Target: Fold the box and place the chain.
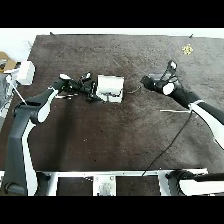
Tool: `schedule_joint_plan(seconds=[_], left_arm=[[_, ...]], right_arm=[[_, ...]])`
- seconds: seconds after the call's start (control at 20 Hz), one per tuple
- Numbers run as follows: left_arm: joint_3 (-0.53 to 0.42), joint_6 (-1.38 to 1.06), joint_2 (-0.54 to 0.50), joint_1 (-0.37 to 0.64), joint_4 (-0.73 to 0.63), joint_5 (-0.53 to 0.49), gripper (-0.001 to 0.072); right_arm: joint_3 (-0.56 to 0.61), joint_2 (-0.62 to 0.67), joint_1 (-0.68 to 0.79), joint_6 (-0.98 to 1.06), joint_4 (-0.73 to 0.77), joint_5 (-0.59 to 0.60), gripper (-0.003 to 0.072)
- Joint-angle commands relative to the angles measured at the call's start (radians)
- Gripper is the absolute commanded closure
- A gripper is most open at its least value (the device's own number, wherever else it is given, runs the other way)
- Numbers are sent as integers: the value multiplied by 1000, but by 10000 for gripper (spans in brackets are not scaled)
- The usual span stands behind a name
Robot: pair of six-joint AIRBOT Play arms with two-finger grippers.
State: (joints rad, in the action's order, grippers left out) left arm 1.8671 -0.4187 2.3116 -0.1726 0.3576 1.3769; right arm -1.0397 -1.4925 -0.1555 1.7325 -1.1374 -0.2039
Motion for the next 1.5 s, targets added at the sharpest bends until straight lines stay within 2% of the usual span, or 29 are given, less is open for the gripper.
schedule_joint_plan(seconds=[0.0,0.2,0.35,0.55,0.85,0.95,1.0,1.05,1.1,1.2,1.4,1.45], left_arm=[[0,0,1,1,0,0,483],[0,0,1,1,0,0,484],[0,0,1,1,0,0,484],[0,0,1,1,0,0,484],[0,0,1,1,0,0,484],[0,0,1,1,0,0,484],[0,0,1,1,0,0,484],[0,0,1,1,0,0,484],[0,0,1,1,0,0,484],[0,0,1,1,0,0,483],[0,0,1,1,0,0,484],[0,0,1,1,0,0,484]], right_arm=[[-1,175,-50,-39,-34,-21,686],[-1,338,-179,-39,-66,73,686],[-1,350,-306,-38,-79,219,686],[-1,247,-410,-33,-66,309,686],[-1,43,-466,-4,-67,299,685],[-1,11,-457,-5,-68,274,684],[-1,6,-449,-8,-71,257,651],[-1,11,-441,-8,-71,239,445],[-1,26,-430,-12,-84,200,297],[-1,80,-406,-12,-127,84,429],[5,167,-356,-12,-140,-264,429],[11,167,-360,-12,-133,-318,429]])
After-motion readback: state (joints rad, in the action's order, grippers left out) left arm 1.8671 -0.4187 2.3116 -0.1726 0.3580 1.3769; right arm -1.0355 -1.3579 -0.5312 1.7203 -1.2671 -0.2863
